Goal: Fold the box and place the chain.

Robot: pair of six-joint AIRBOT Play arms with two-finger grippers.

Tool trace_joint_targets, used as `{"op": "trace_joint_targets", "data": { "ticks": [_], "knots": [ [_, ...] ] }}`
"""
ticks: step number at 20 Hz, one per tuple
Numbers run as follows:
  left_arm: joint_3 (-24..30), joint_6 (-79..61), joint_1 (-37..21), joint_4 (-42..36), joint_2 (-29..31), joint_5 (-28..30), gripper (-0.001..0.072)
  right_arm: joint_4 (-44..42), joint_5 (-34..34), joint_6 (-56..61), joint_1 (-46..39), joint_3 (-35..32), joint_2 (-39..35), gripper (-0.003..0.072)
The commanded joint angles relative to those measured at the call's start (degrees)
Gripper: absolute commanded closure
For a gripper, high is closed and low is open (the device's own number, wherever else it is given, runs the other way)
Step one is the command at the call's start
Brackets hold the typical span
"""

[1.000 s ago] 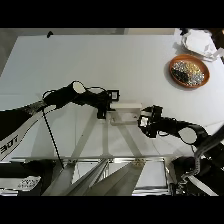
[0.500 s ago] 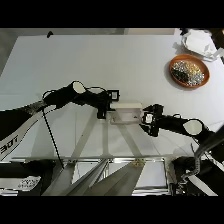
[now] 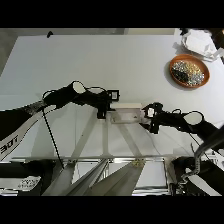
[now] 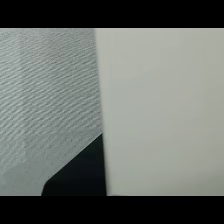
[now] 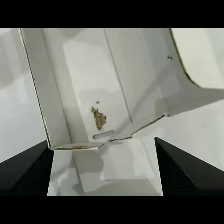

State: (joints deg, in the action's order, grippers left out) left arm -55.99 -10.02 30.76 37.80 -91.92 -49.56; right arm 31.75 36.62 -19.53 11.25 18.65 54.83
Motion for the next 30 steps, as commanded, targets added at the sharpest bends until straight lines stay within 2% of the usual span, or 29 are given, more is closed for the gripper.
{"op": "trace_joint_targets", "data": {
  "ticks": [1, 9, 15, 19, 26, 30],
  "knots": [
    [0.0, 0.0, 0.0, 0.0, 0.0, 0.0, 0.0698, -1.2, 1.8, -3.2, -1.9, 0.6, 2.0, -0.0001],
    [0.0, 0.0, 0.0, 0.0, 0.0, 0.0, 0.0698, -3.7, 4.5, -7.6, -1.9, 6.1, 9.1, -0.0001],
    [0.0, 0.0, 0.0, 0.0, 0.0, 0.0, 0.0698, -4.1, 6.4, -11.2, -1.8, 6.6, 12.0, 0.0],
    [0.0, 0.0, 0.0, 0.0, 0.0, 0.0, 0.0698, -4.9, 6.8, -11.1, -1.8, 6.6, 13.3, 0.0003],
    [0.0, 0.0, 0.0, 0.0, 0.0, 0.0, 0.0698, -4.7, 13.7, -6.9, -1.4, 6.6, 13.3, 0.0049],
    [0.0, 0.0, 0.0, 0.0, 0.0, 0.0, 0.0698, -4.4, 13.2, -4.2, -1.0, 6.6, 13.7, 0.0052]
  ]
}}
